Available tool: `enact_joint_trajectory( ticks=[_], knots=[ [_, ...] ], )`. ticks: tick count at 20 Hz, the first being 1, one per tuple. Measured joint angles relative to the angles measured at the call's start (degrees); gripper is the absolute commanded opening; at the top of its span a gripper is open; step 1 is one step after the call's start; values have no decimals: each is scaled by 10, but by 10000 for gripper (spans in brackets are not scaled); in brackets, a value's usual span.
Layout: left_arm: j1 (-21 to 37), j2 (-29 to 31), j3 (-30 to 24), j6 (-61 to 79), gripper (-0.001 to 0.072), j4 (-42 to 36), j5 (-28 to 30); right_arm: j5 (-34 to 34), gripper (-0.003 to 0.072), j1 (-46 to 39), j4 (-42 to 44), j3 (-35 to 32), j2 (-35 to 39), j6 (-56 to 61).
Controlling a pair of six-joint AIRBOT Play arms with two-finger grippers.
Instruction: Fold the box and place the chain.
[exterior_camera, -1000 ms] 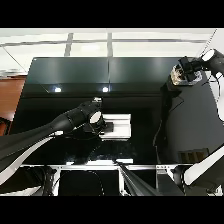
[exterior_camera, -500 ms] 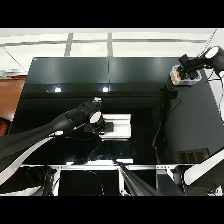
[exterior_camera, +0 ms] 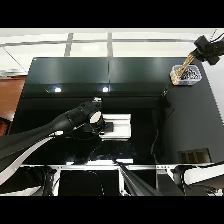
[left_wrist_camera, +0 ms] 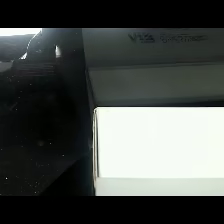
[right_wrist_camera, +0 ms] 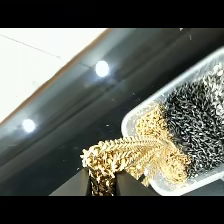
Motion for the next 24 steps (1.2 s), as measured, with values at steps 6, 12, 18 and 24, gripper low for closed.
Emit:
enact_joint_trajectory(
  ticks=[6, 12, 18, 24],
  knots=[
    [0, 0, 0, 0, 26, 0, 0, 9, 7, -2, 6, 1, 76, -37],
    [0, 0, 0, 0, 26, 0, 0, 28, 7, -2, 7, 2, 150, -56],
    [0, 0, 0, 0, 26, 0, 0, 64, 8, -2, 7, 2, 230, -95],
    [0, 0, 0, 0, 26, 0, 0, 115, 8, -2, 13, 2, 301, -131]
  ],
)
